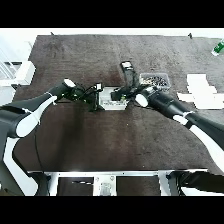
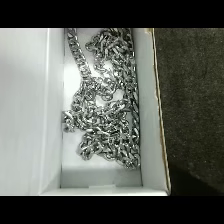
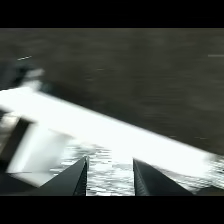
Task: Fold the box and place the chain.
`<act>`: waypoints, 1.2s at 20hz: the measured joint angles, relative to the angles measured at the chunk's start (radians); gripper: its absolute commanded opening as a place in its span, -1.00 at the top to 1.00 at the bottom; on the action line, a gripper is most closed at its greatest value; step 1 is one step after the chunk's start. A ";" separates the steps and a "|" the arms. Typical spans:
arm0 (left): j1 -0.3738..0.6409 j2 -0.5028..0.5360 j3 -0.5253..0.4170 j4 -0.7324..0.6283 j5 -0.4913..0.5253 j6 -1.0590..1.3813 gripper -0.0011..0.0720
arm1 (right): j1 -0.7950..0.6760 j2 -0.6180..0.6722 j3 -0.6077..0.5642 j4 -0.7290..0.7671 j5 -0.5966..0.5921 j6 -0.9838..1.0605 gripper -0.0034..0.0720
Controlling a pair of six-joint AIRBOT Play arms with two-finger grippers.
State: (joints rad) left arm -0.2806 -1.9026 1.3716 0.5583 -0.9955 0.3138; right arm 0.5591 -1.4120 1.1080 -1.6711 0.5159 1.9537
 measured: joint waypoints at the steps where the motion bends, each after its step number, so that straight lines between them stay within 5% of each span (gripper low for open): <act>1: 0.000 0.000 0.000 0.000 0.000 0.000 -0.31 | -0.034 0.016 -0.014 -0.013 0.014 0.000 0.02; 7: 0.000 0.000 0.000 0.000 0.000 0.000 -0.31 | -0.263 0.019 -0.095 -0.007 -0.026 0.008 -0.01; 9: 0.000 0.000 0.000 0.000 0.000 0.000 -0.31 | -0.306 -0.015 -0.104 0.020 -0.078 0.008 -0.18; 19: 0.000 0.000 0.000 0.000 0.000 0.000 -0.31 | -0.354 -0.167 -0.098 0.148 -0.320 0.010 -0.15; 22: 0.000 0.000 0.000 0.000 0.000 0.000 -0.31 | -0.350 -0.211 -0.071 0.190 -0.346 0.011 0.24; 23: 0.000 0.000 0.000 0.000 0.000 0.000 -0.31 | -0.349 -0.225 -0.062 0.199 -0.351 0.011 0.80; 24: 0.000 0.000 0.000 0.000 0.000 0.000 -0.31 | -0.348 -0.237 -0.054 0.207 -0.354 0.010 0.88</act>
